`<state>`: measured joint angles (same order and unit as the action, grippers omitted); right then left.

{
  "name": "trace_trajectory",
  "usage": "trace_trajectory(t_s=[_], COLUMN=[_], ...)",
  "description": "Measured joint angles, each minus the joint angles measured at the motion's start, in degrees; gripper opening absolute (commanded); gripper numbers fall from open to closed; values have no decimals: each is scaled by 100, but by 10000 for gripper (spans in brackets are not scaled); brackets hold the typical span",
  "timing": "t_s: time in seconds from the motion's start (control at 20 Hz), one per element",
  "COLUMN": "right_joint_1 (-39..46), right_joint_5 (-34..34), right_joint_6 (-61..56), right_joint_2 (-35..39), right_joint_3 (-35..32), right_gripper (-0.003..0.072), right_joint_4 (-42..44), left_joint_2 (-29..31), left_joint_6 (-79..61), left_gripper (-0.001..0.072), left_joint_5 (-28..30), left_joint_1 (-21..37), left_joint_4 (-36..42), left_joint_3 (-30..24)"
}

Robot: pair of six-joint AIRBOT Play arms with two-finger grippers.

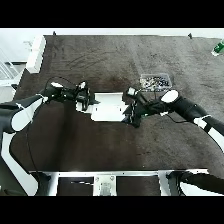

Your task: Fold the box and place the chain.

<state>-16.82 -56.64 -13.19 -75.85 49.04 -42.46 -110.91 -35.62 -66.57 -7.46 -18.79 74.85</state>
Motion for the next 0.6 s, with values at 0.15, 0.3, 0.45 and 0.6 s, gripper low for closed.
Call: trace_trajectory(t_s=[0.15,0.3,0.45,0.6], right_joint_1=[-402,-782,-1080,-1211], right_joint_5=[457,1054,1679,2153], right_joint_6=[-136,-179,-125,-76], right_joint_2=[0,0,0,0], right_joint_3=[-205,-415,-525,-573], right_gripper=[501,525,528,528], right_joint_4=[-437,-826,-1082,-1213], left_joint_2=[0,0,0,0], left_joint_6=[0,0,0,2], left_gripper=[21,21,21,21], left_joint_5=[7,9,11,11], left_joint_1=[0,0,0,0], left_joint_4=[0,-2,-2,-2], left_joint_3=[0,0,0,0])
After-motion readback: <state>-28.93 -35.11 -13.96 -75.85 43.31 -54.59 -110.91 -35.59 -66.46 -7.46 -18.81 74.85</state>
